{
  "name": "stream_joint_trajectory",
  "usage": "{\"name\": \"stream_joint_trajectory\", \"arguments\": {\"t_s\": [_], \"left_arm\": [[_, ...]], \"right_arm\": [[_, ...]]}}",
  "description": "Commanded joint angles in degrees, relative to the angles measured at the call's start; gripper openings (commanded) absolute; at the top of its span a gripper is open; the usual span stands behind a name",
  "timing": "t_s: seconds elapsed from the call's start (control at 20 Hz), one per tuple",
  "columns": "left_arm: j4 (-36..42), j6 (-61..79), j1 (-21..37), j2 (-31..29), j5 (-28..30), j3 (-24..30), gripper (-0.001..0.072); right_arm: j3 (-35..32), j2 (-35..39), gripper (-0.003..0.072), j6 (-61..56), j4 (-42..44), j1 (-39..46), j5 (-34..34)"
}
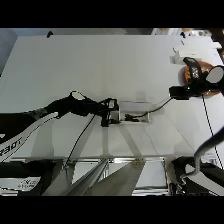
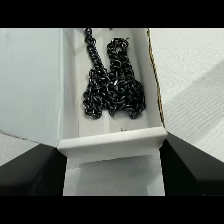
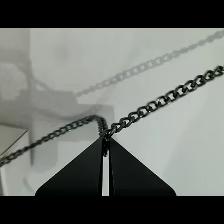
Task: Fold the box and place the chain.
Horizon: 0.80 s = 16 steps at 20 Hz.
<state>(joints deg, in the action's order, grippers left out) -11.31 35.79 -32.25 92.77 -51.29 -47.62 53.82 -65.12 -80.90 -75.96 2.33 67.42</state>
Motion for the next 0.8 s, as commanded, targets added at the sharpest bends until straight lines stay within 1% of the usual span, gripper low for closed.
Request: {"name": "stream_joint_trajectory", "arguments": {"t_s": [0.0, 0.15, 0.35, 0.55, 0.75], "left_arm": [[-0.02, 0.0, 0.02, 0.0, -0.15, -0.02, 0.0103], [-0.02, 0.0, 0.02, 0.0, -0.35, -0.02, 0.0103], [-0.04, 0.0, 0.02, 0.0, -0.39, -0.02, 0.0103], [-0.02, 0.0, 0.02, 0.0, -0.39, -0.02, 0.0103], [-0.02, 0.0, 0.02, 0.0, -0.39, -0.02, 0.0103]], "right_arm": [[-0.22, 4.68, 0.0015, 3.43, 8.9, -3.1, 8.98], [-1.66, 5.79, 0.0015, 3.45, 8.92, -11.34, 11.67], [-2.45, 7.56, 0.0015, 3.85, 10.34, -20.83, 10.49], [-2.45, 13.53, 0.0015, 3.89, 17.94, -22.62, 7.34], [-2.45, 19.61, 0.0015, 3.87, 22.36, -22.62, 1.49]]}}
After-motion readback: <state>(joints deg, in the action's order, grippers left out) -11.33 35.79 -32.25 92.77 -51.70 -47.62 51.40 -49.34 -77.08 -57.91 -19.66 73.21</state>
